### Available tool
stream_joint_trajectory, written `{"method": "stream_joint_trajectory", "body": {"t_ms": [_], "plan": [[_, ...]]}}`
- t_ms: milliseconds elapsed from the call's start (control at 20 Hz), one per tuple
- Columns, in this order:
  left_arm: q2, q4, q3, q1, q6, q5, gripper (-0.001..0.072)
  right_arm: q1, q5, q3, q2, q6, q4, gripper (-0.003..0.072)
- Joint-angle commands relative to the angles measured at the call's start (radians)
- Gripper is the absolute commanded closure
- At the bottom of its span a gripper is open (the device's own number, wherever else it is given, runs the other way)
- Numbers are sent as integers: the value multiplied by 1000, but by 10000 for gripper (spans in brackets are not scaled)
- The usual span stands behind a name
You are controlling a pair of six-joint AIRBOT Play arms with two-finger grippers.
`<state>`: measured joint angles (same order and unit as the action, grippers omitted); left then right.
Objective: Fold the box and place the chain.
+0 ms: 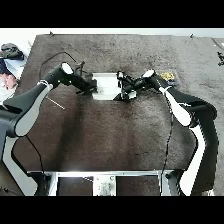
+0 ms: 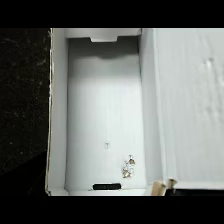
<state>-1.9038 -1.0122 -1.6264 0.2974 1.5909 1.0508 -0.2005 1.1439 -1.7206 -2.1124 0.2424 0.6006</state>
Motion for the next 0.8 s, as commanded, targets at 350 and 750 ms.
{"method": "stream_joint_trajectory", "body": {"t_ms": [350, 750], "plan": [[-1, -380, -88, 114, 343, 51, 434, 0, 0, -1, 0, 0, 1, 214], [-166, -551, -343, 163, 369, 276, 433, 0, 0, -1, 0, -1, 1, 215]]}}
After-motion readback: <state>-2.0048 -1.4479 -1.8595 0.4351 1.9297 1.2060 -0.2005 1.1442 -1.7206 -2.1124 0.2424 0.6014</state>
